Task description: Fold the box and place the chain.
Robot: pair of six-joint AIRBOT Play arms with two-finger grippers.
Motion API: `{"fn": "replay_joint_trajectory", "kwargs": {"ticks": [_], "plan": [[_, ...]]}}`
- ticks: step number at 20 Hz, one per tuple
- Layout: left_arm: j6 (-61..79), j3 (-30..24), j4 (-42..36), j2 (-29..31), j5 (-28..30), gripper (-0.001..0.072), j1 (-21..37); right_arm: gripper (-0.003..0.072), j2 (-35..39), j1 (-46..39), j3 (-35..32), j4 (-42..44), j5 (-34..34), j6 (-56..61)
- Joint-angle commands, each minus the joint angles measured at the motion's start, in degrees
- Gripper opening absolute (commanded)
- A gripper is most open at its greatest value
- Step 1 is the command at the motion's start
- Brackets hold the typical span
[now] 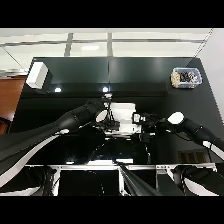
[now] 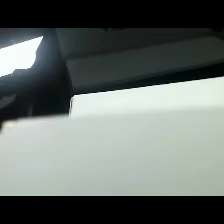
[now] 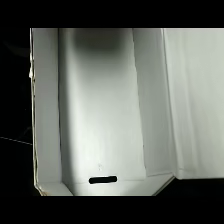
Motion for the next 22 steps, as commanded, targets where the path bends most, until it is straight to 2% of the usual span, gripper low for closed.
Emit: {"fn": "replay_joint_trajectory", "kwargs": {"ticks": [1, 7, 10, 11, 14, 15, 16, 17, 18, 22], "plan": [[-2.2, 0.0, 2.5, -0.4, -1.0, 0.0300, 0.4, 0.0141, 0.0, 0.0, 0.0, -0.3, 0.0, 0.0], [-4.3, 0.0, 2.5, -0.4, -1.5, 0.0290, 1.0, 0.0141, 0.0, 0.0, 0.0, -0.3, 0.0, 0.0], [-4.3, 0.0, 1.7, -0.4, -0.8, 0.0050, 1.0, 0.0141, 0.0, 0.0, 0.0, -0.3, 0.0, 0.0], [-4.3, 0.0, 1.0, -0.4, -0.4, 0.0030, 1.0, 0.0140, 0.0, 0.0, 0.0, -0.3, 0.0, 0.0], [-4.3, 0.7, 1.0, -0.4, -0.8, 0.0037, 1.0, 0.0141, 0.0, 0.0, 0.0, -0.3, 0.0, 0.0], [-4.3, 1.1, 1.1, -0.4, -1.1, 0.0146, 1.0, 0.0141, 0.0, 0.1, 0.0, -0.3, 0.0, 0.0], [-4.3, 1.5, 1.3, -0.4, -1.2, 0.0324, 1.0, 0.0141, 0.0, 0.1, 0.0, -0.3, 0.0, 0.0], [-4.3, 1.8, 1.5, -0.4, -1.2, 0.0425, 1.1, 0.0141, 0.0, 0.1, 0.0, -0.3, 0.0, 0.0], [-4.3, 1.8, 1.7, -0.4, -1.5, 0.0446, 1.0, 0.0141, 0.0, 0.1, 0.0, -0.3, 0.0, 0.0], [-4.3, 1.8, 3.2, -1.2, -4.4, 0.0449, 1.0, 0.0140, 0.0, 0.3, 0.0, -0.3, 0.2, 0.0]]}}
